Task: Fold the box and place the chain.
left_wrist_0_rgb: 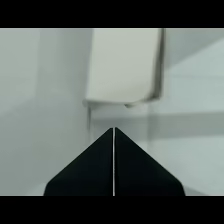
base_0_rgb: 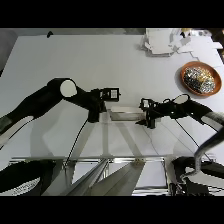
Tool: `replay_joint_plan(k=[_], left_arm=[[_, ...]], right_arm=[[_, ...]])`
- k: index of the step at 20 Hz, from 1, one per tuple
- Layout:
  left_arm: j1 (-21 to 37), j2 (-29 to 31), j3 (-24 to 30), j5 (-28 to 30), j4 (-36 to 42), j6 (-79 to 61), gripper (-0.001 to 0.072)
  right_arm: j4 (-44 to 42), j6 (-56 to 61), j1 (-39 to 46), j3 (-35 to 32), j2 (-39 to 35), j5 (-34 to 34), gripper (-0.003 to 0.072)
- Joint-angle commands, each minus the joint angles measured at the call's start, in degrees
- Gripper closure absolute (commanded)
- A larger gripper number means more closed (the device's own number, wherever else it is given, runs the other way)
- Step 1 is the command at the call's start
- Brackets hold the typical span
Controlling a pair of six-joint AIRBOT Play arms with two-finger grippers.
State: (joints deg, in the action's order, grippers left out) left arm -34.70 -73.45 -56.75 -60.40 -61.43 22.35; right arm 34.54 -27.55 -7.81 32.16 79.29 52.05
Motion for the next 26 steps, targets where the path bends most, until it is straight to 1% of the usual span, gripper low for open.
replay_joint_plan(k=[1,4,5,7,9,11,13,14,15,16,19,22,24,26], left_arm=[[-0.4,5.9,0.0,-7.7,-2.4,6.2,0.0708],[-3.1,4.8,0.0,-4.2,-0.7,2.8,0.0703],[-4.0,3.6,0.0,-2.8,0.3,0.3,0.0703],[-4.9,0.1,0.0,0.9,4.9,-3.7,0.0703],[-5.2,-3.7,0.0,7.6,9.3,-5.8,0.0704],[-5.2,-6.3,0.0,17.5,11.3,-5.7,0.0704],[-5.1,-7.1,0.0,26.7,13.2,-5.1,0.0704],[-4.9,-7.3,0.0,30.4,14.3,-4.2,0.0703],[-4.7,-7.6,0.0,32.6,15.6,-3.5,0.0704],[-4.5,-8.2,0.0,33.4,16.1,-2.7,0.0704],[-4.2,-11.1,0.0,31.5,17.3,-2.1,0.0703],[-4.3,-14.3,0.0,31.5,17.3,-1.3,0.0703],[-4.3,-14.5,0.0,31.5,17.2,-1.3,0.0703],[-4.1,-12.8,0.0,31.1,16.7,-1.3,0.0703]], right_arm=[[-0.1,0.1,0.0,0.0,0.0,0.0,0.0278],[-0.1,0.1,0.0,0.0,0.0,0.0,0.0278],[-0.1,0.1,0.0,0.0,0.0,0.0,0.0278],[-0.1,0.1,0.0,0.0,0.0,0.0,0.0278],[-0.1,0.1,0.0,0.0,0.0,0.0,0.0278],[-0.1,0.1,0.0,0.0,0.0,0.0,0.0278],[-0.1,0.1,0.0,0.0,0.0,0.0,0.0278],[-0.1,0.1,0.0,0.0,0.0,0.0,0.0278],[-0.1,0.1,0.0,0.0,0.0,0.0,0.0278],[-0.1,0.1,0.0,0.0,0.0,0.0,0.0278],[-0.1,0.1,0.0,0.0,0.0,0.0,0.0278],[-0.1,0.1,0.0,0.0,0.0,0.0,0.0278],[-0.1,0.1,0.0,0.0,0.0,0.0,0.0278],[-0.1,0.1,0.0,0.0,0.0,0.0,0.0278]])
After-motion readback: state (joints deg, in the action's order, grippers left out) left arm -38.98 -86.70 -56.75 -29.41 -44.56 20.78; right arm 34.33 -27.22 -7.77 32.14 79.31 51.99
